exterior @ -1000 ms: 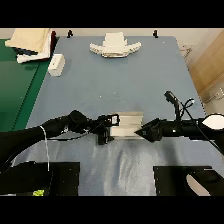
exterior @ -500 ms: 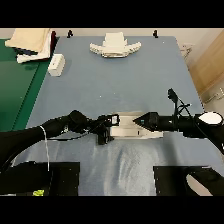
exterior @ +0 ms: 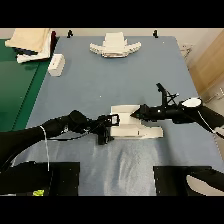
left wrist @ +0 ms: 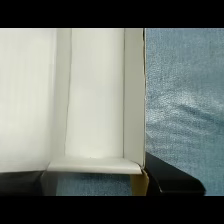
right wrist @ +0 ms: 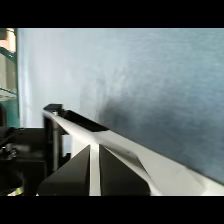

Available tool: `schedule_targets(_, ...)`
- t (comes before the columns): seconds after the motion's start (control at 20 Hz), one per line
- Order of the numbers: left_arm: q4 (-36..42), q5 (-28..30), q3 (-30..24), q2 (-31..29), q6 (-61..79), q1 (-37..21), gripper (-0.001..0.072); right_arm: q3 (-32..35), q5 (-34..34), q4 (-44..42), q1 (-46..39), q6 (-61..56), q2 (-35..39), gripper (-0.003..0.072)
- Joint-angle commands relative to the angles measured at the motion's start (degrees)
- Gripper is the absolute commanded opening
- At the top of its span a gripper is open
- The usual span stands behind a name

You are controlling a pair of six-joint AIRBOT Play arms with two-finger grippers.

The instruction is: Fold the box.

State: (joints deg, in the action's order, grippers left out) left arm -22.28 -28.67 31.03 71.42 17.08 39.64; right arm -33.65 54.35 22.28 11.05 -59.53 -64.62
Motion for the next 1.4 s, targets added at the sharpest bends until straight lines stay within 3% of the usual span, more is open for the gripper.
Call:
schedule_targets(0.0, 0.0, 0.02, 0.04, 0.02, 0.02, 0.02, 0.0527, -2.19, -1.36, 3.08, 1.9, 0.48, -8.59, 0.0079)
schedule_targets(0.4, 0.0, 0.02, 0.04, 0.02, 0.0, 0.02, 0.0527, -3.96, -1.31, 3.02, 2.29, 3.72, -8.98, 0.0079)
schedule_targets(0.7, -0.02, 0.02, 0.04, 0.0, 0.02, 0.02, 0.0527, -6.78, 1.86, 4.22, 2.27, 6.08, -1.33, 0.0078)
schedule_targets(1.0, 0.0, 0.02, 0.04, 0.0, 0.0, 0.02, 0.0527, -6.8, 7.56, 20.9, 2.29, 4.39, 16.33, 0.0079)
schedule_targets(1.15, -0.02, 0.02, 0.04, 0.0, 0.0, 0.02, 0.0527, -6.34, 16.63, 32.22, 2.29, 4.26, 22.45, 0.009)
schedule_targets(1.2, 0.0, 0.02, 0.04, 0.02, 0.02, 0.02, 0.0527, -5.57, 19.89, 35.32, 2.29, 4.57, 23.78, 0.0165)
schedule_targets(1.25, -0.02, 0.02, 0.04, 0.02, 0.02, 0.02, 0.0527, -4.22, 22.53, 38.16, 2.29, 4.63, 24.94, 0.0317)
schedule_targets(1.35, -0.02, 0.02, 0.04, 0.02, 0.0, 0.02, 0.0527, -0.31, 24.48, 42.01, 2.32, 7.08, 26.27, 0.0432)
